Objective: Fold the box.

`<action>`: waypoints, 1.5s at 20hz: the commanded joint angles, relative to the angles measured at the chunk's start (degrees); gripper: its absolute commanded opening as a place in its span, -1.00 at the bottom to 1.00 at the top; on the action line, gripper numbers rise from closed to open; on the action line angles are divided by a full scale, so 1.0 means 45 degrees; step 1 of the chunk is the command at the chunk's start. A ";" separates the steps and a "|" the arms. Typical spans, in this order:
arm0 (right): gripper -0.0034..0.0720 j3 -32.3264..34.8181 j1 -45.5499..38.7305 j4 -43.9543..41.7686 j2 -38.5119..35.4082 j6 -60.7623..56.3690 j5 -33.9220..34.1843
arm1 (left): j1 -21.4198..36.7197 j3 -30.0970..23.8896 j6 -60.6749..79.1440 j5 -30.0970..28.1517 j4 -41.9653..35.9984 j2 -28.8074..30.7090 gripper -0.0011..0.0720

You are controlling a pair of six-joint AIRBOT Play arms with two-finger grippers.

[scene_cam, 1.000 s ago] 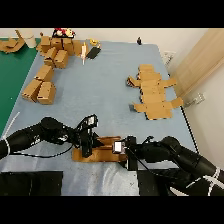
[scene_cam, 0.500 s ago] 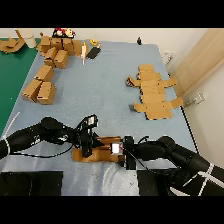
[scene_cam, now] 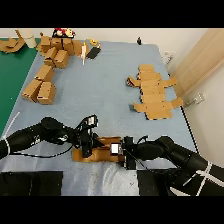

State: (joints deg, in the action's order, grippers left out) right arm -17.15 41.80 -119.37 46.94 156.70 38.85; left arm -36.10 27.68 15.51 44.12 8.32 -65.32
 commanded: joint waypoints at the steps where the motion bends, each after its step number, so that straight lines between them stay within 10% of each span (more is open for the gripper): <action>1: 0.68 -0.0010 0.0010 0.0000 0.0053 0.0000 0.0049 | 0.0000 0.0000 0.0000 -0.0010 0.0000 -0.0010 -0.93; 7: 0.43 -0.0010 0.0010 0.0005 0.0000 0.0000 0.0151 | 0.0000 0.0000 0.0000 -0.0010 0.0005 -0.0010 -0.93; 30: 0.60 -0.0010 0.0010 0.0068 -0.0209 -0.0257 0.0379 | 0.0000 0.0000 0.0000 -0.0010 0.0000 -0.0010 -0.93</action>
State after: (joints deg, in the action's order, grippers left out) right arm -17.17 41.78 -119.50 46.35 156.16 40.73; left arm -36.14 27.68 15.51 44.07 8.29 -65.34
